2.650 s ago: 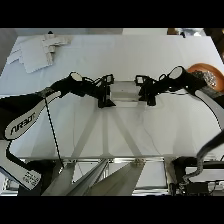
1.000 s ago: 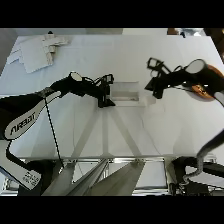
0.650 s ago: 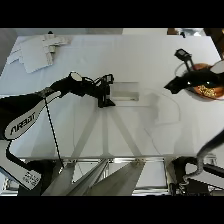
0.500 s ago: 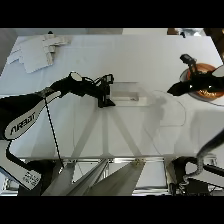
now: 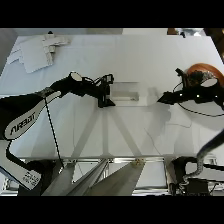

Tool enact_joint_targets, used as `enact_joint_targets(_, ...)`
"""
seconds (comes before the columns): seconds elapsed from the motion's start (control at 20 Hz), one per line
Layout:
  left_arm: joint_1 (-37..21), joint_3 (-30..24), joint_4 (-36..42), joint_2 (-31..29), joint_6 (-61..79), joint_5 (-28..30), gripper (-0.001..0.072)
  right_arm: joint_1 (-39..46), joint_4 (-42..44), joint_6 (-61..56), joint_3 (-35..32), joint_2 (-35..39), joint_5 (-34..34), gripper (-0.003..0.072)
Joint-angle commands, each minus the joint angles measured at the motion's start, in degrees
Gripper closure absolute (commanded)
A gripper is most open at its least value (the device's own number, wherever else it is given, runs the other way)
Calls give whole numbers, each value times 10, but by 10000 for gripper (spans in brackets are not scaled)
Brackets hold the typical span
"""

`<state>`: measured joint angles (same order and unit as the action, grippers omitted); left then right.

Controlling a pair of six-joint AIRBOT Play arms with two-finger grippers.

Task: Fold the box and place the chain.

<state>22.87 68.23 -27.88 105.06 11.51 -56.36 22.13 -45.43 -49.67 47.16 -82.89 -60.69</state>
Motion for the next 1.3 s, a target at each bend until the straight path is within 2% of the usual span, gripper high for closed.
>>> enact_joint_targets(0.0,0,0,0,0,0,0,372,-25,60,17,-4,-35,9,676)
enact_joint_targets(0.25,0,0,0,0,0,0,372,-33,123,42,-4,-75,2,677)
enact_joint_targets(0.5,0,0,0,0,0,0,372,-33,164,68,-4,-76,6,677)
enact_joint_targets(0.8,0,0,0,0,0,0,372,-33,236,109,-4,-75,-22,675)
enact_joint_targets(0.95,0,0,0,0,0,0,372,-40,243,112,-4,-75,-32,663)
enact_joint_targets(1.0,0,0,0,0,0,0,372,-46,243,112,-4,-75,-30,559)
enact_joint_targets(1.05,0,0,0,0,0,0,372,-54,243,112,-4,-75,-26,403)
enact_joint_targets(1.1,0,0,0,0,0,0,372,-64,243,112,-4,-75,-21,342)
enact_joint_targets(1.25,0,0,0,0,0,0,372,-82,242,112,-4,-71,-9,342)
